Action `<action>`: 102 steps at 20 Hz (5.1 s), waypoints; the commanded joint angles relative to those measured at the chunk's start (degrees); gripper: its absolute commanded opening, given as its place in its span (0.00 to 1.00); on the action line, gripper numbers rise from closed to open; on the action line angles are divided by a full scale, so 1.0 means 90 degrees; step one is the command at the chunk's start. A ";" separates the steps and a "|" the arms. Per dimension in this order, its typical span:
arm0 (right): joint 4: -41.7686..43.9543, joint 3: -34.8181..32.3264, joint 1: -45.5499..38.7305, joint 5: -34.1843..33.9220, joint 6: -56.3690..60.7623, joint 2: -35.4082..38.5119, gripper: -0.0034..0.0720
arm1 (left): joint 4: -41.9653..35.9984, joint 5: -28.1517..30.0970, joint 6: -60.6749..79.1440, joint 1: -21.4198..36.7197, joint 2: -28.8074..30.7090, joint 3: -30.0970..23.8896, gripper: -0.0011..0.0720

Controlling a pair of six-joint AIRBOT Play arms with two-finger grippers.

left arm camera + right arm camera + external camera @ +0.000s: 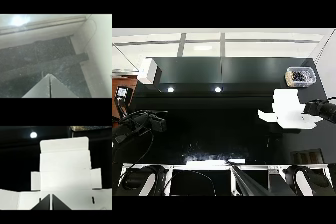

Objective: Fold the box and place the chain.

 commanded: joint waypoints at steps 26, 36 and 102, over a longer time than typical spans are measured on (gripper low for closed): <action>0.0131 -0.0012 -0.0005 -0.0593 -0.0010 -0.0024 0.66 | -0.0641 0.1501 0.0002 -0.0007 -0.0087 -0.0097 0.19; -0.1950 0.1586 -0.2302 -0.0763 0.1987 -0.2941 0.97 | -0.0981 0.1256 0.0029 -0.0053 -0.0826 -0.0092 0.98; 0.4316 -0.2361 0.2902 -0.0566 -0.2373 -0.0627 0.12 | -0.5899 -0.1472 0.4308 -0.1673 -0.7006 0.1212 0.98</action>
